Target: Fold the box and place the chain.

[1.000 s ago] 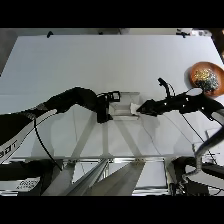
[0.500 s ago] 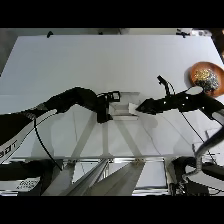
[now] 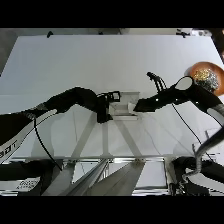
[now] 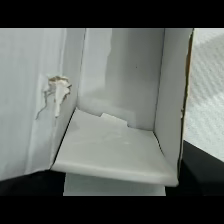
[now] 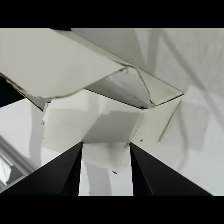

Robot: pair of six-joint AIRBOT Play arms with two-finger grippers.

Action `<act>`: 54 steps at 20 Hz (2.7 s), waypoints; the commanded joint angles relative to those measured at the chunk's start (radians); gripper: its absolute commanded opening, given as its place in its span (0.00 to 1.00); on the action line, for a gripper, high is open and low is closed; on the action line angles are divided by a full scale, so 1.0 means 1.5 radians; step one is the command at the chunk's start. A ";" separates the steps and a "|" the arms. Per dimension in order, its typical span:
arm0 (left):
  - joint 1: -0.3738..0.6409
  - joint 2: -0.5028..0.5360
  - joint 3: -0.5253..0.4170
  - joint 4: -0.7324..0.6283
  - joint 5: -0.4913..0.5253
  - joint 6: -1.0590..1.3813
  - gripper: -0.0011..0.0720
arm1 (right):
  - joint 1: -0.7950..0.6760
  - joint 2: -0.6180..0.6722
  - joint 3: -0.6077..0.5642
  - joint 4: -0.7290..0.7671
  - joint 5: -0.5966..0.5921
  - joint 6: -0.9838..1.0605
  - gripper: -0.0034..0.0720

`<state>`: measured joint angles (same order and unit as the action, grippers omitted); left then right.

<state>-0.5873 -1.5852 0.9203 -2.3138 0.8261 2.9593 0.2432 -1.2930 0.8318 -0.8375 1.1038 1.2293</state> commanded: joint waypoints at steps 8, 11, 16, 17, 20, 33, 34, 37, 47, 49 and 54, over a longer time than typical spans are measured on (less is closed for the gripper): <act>0.000 -0.001 0.000 0.000 0.000 -0.001 0.49 | 0.090 0.000 0.059 -0.262 0.005 0.243 0.61; 0.000 -0.001 0.000 0.000 0.000 -0.001 0.49 | 0.100 0.000 0.059 -0.259 -0.015 0.265 0.63; 0.000 -0.001 0.000 0.000 0.000 -0.001 0.49 | 0.134 0.000 0.059 -0.259 -0.072 0.328 0.76; 0.000 -0.001 0.000 0.000 0.000 0.000 0.49 | 0.137 0.000 0.059 -0.259 -0.072 0.334 0.76; 0.000 -0.001 0.000 0.000 0.000 -0.001 0.49 | 0.147 0.000 0.059 -0.265 -0.064 0.362 0.76; 0.000 -0.001 0.000 0.000 0.001 -0.001 0.49 | 0.248 -0.001 0.060 -0.415 -0.061 0.563 0.76; 0.000 -0.001 0.000 0.000 0.000 -0.001 0.49 | 0.254 -0.002 0.063 -0.416 -0.066 0.573 0.76; 0.000 -0.001 0.000 0.000 0.000 -0.001 0.49 | 0.254 -0.013 0.091 -0.420 -0.052 0.596 0.76; 0.000 -0.001 0.000 0.000 0.000 0.000 0.49 | 0.285 -0.084 0.152 -0.480 0.040 0.689 0.76; 0.000 -0.001 0.000 0.000 0.000 -0.001 0.49 | 0.287 -0.084 0.152 -0.483 0.046 0.701 0.76; 0.000 -0.001 0.000 0.000 0.000 -0.001 0.49 | 0.287 -0.086 0.152 -0.485 0.051 0.666 0.75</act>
<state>-0.5873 -1.5852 0.9203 -2.3142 0.8261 2.9585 0.6716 -1.4193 1.0592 -1.5597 1.1728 2.2406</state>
